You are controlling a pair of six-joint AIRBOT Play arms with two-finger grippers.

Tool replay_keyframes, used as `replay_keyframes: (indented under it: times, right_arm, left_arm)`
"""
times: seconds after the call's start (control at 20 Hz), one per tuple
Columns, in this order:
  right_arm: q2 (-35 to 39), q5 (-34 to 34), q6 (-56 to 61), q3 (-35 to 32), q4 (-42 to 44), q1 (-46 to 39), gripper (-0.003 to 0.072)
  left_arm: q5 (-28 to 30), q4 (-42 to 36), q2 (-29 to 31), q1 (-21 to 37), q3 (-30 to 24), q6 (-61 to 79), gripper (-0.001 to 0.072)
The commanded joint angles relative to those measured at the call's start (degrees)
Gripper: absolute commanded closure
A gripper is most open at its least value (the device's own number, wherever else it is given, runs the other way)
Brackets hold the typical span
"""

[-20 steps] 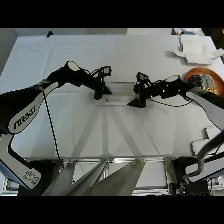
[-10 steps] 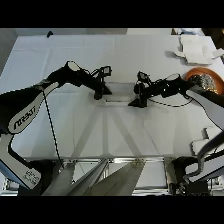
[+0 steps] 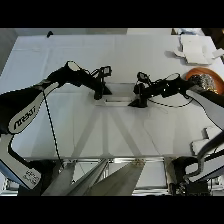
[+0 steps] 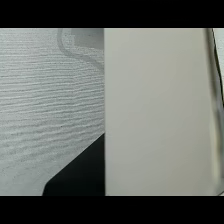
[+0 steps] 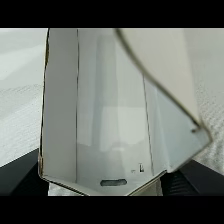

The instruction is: Fold the box and place the chain.

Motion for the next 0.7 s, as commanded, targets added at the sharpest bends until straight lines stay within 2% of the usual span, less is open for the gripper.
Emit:
replay_keyframes:
  times: [0.0, 0.45, 0.55, 0.65]
  right_arm:
    - [0.0, 0.1, 0.0, 0.1, 0.0, 0.1, -0.0009]
    - [0.0, 0.2, 0.0, 0.1, 0.0, 0.1, -0.0002]
    - [0.0, 0.2, 0.0, 0.1, 0.0, 0.1, 0.0074]
    - [0.0, 0.2, 0.0, 0.1, 0.0, 0.1, 0.0086]
  left_arm:
    - [0.0, 0.0, 0.0, 0.0, 0.0, 0.0, 0.0698]
    - [0.0, 0.0, 0.0, 0.0, 0.0, 0.0, 0.0698]
    - [0.0, 0.0, 0.0, 0.0, 0.0, 0.0, 0.0698]
    - [0.0, 0.0, 0.0, 0.0, 0.0, 0.0, 0.0698]
